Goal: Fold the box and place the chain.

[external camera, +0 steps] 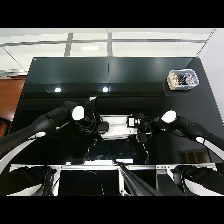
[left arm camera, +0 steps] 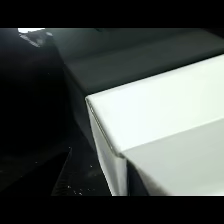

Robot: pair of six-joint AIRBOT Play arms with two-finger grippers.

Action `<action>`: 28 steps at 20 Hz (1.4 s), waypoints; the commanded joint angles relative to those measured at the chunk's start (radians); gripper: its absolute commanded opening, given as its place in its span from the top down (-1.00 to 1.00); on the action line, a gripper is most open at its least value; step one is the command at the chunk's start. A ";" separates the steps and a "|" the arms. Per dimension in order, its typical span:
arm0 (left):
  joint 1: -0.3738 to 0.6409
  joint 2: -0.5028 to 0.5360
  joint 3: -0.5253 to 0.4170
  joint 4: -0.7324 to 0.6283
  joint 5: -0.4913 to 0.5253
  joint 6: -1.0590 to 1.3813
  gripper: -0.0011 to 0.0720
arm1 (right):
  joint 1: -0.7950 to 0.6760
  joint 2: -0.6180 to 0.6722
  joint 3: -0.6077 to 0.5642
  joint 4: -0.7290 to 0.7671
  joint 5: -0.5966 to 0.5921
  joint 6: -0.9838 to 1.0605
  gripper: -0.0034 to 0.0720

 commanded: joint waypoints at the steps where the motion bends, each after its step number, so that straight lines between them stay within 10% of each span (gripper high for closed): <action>1: -0.076 -0.025 0.070 0.205 -0.052 -0.192 -0.13 | 0.001 0.000 0.000 0.000 0.000 0.000 0.43; 16: -0.160 -0.118 0.153 0.239 -0.146 -0.486 -0.11 | 0.001 0.000 0.000 0.000 0.000 0.000 0.43; 22: -0.160 -0.118 0.155 0.237 -0.145 -0.478 0.91 | 0.001 0.000 0.000 0.000 0.000 0.000 0.43; 26: -0.160 -0.118 0.155 0.238 -0.149 -0.465 0.89 | 0.001 0.000 0.000 0.000 0.000 0.000 0.43; 28: -0.160 -0.118 0.158 0.238 -0.146 -0.461 -0.12 | 0.001 0.000 0.000 0.000 0.000 0.000 0.43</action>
